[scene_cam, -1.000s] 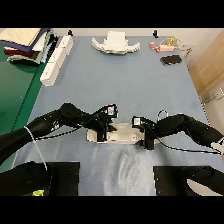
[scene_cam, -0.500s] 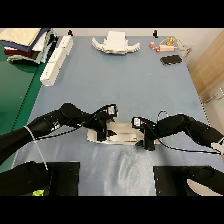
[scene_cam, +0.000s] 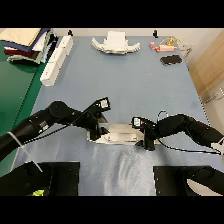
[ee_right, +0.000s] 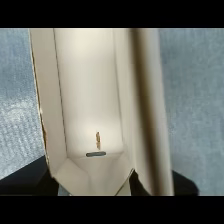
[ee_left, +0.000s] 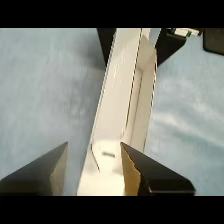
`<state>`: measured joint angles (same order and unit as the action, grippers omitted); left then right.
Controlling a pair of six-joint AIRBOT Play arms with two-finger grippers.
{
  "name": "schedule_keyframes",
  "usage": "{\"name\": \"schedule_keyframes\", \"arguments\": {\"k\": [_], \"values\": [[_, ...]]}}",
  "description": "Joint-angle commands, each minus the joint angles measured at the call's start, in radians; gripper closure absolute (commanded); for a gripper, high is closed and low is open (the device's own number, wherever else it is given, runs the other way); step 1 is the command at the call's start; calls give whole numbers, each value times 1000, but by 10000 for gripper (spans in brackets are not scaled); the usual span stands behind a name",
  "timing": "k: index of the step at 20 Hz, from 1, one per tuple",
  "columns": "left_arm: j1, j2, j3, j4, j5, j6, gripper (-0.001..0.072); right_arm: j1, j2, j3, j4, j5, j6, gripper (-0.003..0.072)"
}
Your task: Fold the box.
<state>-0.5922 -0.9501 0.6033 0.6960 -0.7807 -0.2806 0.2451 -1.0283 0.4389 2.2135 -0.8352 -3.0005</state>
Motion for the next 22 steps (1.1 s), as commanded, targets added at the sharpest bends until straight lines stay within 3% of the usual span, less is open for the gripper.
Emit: {"name": "schedule_keyframes", "arguments": {"k": [1, 2, 4, 7, 10, 14, 22], "values": [[52, 109, 0, 272, -187, -463, 596, 0, -1, 0, 0, 3, 0, 181], [52, 121, 0, 272, -248, -504, 694, 0, -1, 0, 0, 3, 0, 181], [20, 119, 0, 163, -293, -584, 695, 0, -1, 0, 0, 3, 0, 181], [-86, 61, 26, -20, -159, -605, 695, 0, -1, 0, 0, 3, 0, 181], [-115, -54, 135, -23, -45, -694, 695, 0, -1, 0, 0, 3, 0, 181], [-43, -220, 251, -24, -29, -800, 695, 0, -1, 0, 0, 3, 0, 181], [-19, -416, 262, -23, -15, -977, 696, 0, -1, 0, 0, 3, 0, 181]]}}
